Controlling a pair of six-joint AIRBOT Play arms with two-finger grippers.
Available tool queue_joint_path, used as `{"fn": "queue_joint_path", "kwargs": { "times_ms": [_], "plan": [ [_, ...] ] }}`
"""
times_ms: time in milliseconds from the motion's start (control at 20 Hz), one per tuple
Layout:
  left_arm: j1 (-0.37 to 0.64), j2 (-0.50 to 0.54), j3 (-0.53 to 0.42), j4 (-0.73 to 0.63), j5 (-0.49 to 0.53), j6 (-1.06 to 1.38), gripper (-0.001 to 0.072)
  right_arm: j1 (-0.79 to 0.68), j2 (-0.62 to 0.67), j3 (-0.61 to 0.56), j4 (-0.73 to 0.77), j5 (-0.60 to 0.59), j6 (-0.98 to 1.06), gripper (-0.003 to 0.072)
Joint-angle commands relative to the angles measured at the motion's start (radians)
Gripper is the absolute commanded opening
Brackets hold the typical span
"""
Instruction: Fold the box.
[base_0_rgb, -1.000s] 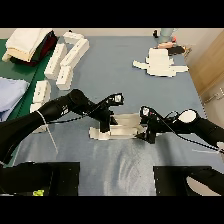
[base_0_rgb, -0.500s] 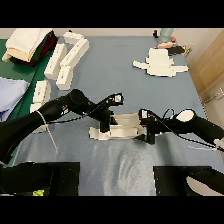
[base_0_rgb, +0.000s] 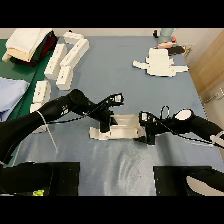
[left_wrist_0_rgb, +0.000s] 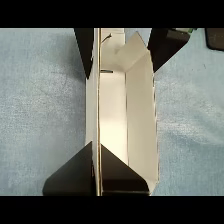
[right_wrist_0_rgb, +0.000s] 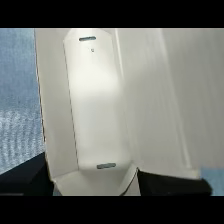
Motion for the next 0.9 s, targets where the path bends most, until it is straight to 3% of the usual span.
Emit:
{"fn": "queue_joint_path", "kwargs": {
  "times_ms": [0, 850],
  "plan": [
    [0.000, 0.000, 0.001, 0.000, 0.001, 0.000, 0.0017, -0.034, -0.005, -0.001, -0.004, 0.023, -0.015, 0.0708],
    [0.000, 0.000, 0.001, 0.000, 0.001, 0.000, 0.0017, -0.046, -0.030, -0.001, 0.080, 0.034, -0.109, 0.0706]
  ]
}}
